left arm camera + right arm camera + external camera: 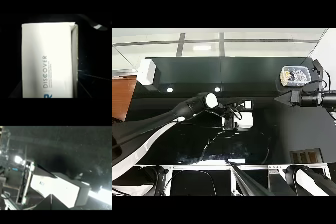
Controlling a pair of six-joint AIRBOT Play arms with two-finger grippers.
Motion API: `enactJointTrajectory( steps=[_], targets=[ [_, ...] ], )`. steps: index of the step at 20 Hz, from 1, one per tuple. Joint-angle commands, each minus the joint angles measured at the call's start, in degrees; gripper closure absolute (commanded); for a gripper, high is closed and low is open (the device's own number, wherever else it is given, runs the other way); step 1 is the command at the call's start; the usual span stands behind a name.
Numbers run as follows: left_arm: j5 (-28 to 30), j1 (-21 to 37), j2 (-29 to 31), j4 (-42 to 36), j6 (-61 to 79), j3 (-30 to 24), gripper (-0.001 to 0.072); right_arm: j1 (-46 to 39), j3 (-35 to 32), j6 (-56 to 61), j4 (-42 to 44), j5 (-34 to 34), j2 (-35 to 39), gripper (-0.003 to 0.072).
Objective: Fold the box and place the chain.
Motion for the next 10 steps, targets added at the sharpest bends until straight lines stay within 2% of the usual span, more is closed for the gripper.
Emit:
enactJointTrajectory(
  steps=[1,2,3,5,7,10],
  targets=[
    [1.8,-1.6,-1.0,-0.5,-1.4,0.0,0.0028,0.0,0.0,0.0,0.0,-0.3,0.0,0.0676],
    [1.8,-1.5,-1.0,-0.4,-2.8,0.1,0.0149,0.0,0.0,0.0,0.0,-0.3,0.0,0.0676],
    [1.4,-1.2,-0.8,0.0,-4.7,0.5,0.0340,0.0,0.0,0.0,0.0,-0.3,0.0,0.0676],
    [1.2,-0.1,0.7,0.6,-9.3,1.6,0.0410,0.0,0.0,0.0,0.0,-0.3,0.0,0.0676],
    [1.0,2.3,4.7,4.7,-16.9,1.8,0.0420,0.0,0.0,0.0,0.0,-0.2,0.0,0.0677],
    [-5.7,9.8,11.9,19.3,-38.1,1.7,0.0420,0.0,0.0,0.0,0.0,-0.3,0.0,0.0676]
  ],
)
